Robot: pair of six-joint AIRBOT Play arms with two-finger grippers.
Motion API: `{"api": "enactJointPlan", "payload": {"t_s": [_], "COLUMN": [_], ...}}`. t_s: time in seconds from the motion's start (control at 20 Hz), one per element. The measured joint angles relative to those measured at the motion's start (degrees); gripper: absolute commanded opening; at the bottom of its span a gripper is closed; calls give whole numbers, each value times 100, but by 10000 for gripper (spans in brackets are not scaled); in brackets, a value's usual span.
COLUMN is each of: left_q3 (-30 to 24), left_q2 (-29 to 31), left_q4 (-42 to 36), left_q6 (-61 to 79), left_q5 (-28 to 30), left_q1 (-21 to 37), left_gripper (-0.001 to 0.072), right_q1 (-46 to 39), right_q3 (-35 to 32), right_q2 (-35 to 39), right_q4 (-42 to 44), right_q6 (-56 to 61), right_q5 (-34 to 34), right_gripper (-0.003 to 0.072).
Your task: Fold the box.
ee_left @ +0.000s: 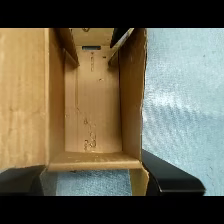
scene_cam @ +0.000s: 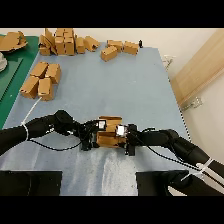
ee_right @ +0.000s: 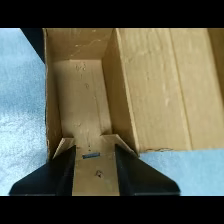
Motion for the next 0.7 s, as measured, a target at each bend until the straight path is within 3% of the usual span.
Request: {"api": "enactJointPlan", "payload": {"t_s": [0.05, 0.4, 0.45, 0.7], "left_q3": [2, 0, 2, 0], "left_q2": [0, 0, 0, -2], "left_q4": [0, -4, -4, -20], "left_q6": [0, -2, -2, -20], "left_q5": [0, 0, 0, 7], "left_q1": [0, 0, 0, -7], "left_gripper": [419, 419, 420, 420], "right_q1": [9, 22, 17, -59], "right_q3": [0, 0, 0, 0], "right_q2": [-26, -81, -63, 455], "right_q4": [44, 144, 116, -1064], "right_q6": [0, 11, 79, 2162], "right_q5": [11, 33, 31, -407], "right_gripper": [473, 472, 444, 68]}}
